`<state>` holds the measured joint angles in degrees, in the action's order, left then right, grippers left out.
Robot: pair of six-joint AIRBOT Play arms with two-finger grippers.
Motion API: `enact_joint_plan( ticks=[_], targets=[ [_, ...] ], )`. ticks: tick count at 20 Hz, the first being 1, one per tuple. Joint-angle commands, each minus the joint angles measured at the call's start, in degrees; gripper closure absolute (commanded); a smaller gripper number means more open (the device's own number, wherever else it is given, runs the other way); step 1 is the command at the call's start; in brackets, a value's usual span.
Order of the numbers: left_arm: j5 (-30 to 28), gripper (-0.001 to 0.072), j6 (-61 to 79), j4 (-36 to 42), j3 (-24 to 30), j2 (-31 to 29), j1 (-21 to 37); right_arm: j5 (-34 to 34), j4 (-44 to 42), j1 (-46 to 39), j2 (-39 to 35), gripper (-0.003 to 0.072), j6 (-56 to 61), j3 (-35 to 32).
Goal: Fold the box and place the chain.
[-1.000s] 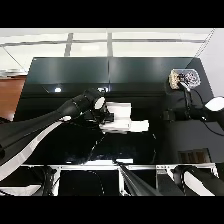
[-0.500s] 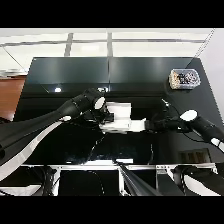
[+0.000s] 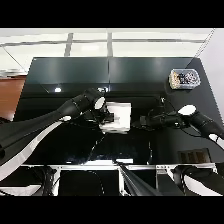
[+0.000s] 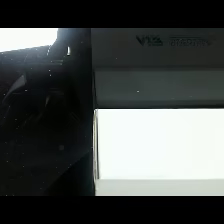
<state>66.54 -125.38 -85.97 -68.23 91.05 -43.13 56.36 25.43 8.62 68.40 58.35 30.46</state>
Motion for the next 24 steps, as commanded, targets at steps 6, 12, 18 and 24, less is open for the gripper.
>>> enact_joint_plan(
  ticks=[6,12,18,24],
  targets=[
    [-0.1,0.0683,0.0,0.1,0.0,0.0,0.0,-0.3,-4.7,4.0,0.1,0.0382,3.0,0.4],
    [0.0,0.0682,0.0,0.1,0.0,0.0,0.0,-6.7,12.1,12.2,0.1,0.0382,20.0,8.0],
    [0.0,0.0683,0.0,0.1,0.0,0.0,0.0,-6.4,34.8,19.3,0.1,0.0382,40.4,15.9],
    [0.0,0.0682,0.0,0.2,0.0,0.0,0.0,-1.6,44.2,23.8,5.5,0.0383,50.5,20.8]
  ],
)
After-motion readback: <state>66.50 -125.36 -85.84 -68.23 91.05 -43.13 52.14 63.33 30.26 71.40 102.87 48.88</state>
